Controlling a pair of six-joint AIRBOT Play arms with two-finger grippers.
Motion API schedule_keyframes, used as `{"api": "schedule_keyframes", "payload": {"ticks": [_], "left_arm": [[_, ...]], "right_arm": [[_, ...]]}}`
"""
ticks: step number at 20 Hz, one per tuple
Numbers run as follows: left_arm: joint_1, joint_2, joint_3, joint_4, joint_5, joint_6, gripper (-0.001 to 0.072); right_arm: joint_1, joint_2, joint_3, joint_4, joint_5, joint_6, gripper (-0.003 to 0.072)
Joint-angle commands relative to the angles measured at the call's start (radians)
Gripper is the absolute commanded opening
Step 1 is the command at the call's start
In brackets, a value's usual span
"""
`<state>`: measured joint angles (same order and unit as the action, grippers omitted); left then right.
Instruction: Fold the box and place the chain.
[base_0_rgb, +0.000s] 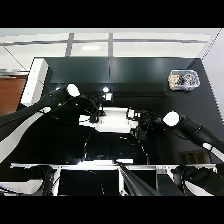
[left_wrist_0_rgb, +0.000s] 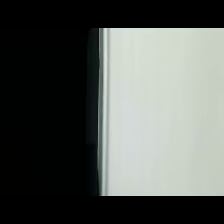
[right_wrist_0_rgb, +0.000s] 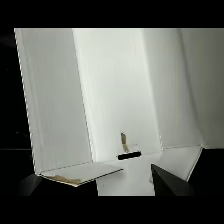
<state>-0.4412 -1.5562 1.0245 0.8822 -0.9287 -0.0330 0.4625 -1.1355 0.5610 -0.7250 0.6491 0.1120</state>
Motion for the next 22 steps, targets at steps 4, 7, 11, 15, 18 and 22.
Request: {"api": "schedule_keyframes", "payload": {"ticks": [4, 7, 11, 15, 18, 22], "left_arm": [[0.001, -0.001, 0.0, 0.0, 0.002, 0.0, 0.0026], [0.001, -0.001, 0.0, 0.0, 0.001, 0.0, 0.0026], [0.001, -0.001, 0.0, 0.0, 0.002, 0.0, 0.0026], [0.001, -0.001, 0.0, 0.0, 0.004, 0.0, 0.0026], [0.0, -0.001, 0.0, 0.0, 0.003, 0.0, 0.0026], [0.001, -0.001, 0.0, 0.0, 0.006, 0.001, 0.0026]], "right_arm": [[-0.005, 0.029, 0.021, 0.019, -0.054, -0.017, 0.0696], [-0.023, 0.029, 0.048, 0.026, -0.065, -0.102, 0.0697], [-0.064, 0.027, 0.07, 0.042, -0.046, -0.169, 0.0697], [-0.08, -0.036, 0.069, 0.165, -0.023, -0.221, 0.0696], [-0.08, -0.053, 0.069, 0.254, -0.013, -0.343, 0.0696], [-0.08, -0.09, 0.069, 0.302, 0.062, -0.433, 0.0697]]}}
